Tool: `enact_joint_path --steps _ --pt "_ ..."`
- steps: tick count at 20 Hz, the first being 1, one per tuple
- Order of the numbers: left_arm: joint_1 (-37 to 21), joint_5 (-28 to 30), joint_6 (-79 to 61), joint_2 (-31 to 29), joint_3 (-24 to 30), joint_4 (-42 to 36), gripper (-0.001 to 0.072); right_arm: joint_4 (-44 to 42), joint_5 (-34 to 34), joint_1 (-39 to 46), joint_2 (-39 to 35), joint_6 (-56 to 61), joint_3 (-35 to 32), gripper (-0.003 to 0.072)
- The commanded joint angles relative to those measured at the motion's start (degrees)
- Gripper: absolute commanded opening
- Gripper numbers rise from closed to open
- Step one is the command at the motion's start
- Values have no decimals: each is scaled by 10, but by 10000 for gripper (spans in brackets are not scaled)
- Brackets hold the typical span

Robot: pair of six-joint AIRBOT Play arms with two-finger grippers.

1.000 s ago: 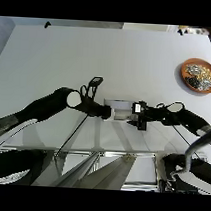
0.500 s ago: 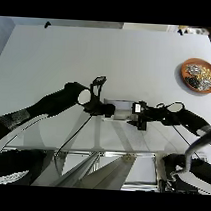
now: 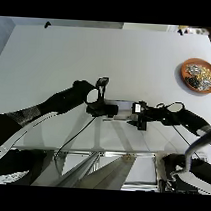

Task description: Fold the box and place the chain.

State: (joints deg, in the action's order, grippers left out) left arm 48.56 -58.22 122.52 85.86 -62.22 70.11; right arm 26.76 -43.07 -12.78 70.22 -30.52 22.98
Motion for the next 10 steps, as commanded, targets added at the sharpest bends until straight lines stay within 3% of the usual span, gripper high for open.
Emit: enact_joint_path --steps 1,6,10 --pt "5 -20 26 13 -3 13 503 0 0 0 0 0 0 400" --pt "7 -32 52 18 -24 64 485 0 0 0 0 0 0 400" --pt "17 -62 55 54 -61 72 464 0 0 0 0 0 0 400"
